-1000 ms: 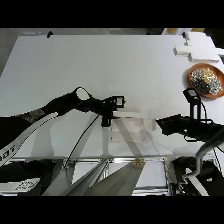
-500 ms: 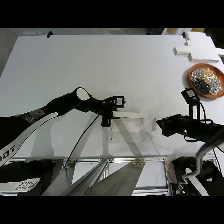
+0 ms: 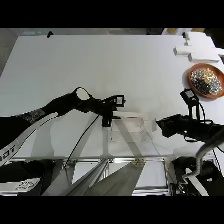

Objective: Fold the box and place the chain.

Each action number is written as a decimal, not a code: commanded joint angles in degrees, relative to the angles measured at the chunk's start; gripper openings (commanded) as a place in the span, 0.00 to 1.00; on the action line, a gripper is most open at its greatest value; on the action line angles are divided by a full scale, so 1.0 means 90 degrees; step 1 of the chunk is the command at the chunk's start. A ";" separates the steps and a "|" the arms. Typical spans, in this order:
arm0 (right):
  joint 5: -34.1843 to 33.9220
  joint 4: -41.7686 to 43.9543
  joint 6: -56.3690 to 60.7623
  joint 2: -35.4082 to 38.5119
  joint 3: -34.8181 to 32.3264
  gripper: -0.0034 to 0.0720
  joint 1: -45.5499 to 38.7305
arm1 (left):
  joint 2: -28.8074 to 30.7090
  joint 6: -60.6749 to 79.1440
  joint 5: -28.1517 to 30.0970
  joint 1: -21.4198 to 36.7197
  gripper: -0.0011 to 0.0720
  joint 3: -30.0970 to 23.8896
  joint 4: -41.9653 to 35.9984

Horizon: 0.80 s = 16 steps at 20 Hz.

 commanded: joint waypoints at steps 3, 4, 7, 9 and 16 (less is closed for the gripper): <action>-0.0002 -0.0007 -0.0056 0.0002 0.0002 0.49 0.0005 | 0.0015 -0.0561 0.0141 -0.0087 0.01 0.0000 -0.0046; 0.0000 -0.0007 -0.0056 0.0002 0.0002 0.49 0.0005 | 0.0022 -0.0622 0.0255 -0.0172 0.01 0.0000 -0.0046; 0.0000 -0.0007 -0.0056 0.0002 0.0002 0.49 0.0005 | 0.0022 -0.0648 0.0775 -0.0542 0.02 0.0000 0.0012; 0.0002 -0.0007 -0.0053 0.0002 0.0002 0.49 0.0005 | 0.0012 -0.0648 0.0935 -0.0675 0.02 0.0000 0.0102; 0.0046 -0.0019 -0.0056 0.0002 0.0002 0.49 0.0005 | 0.0010 -0.0658 0.0833 -0.0612 0.03 0.0000 0.0121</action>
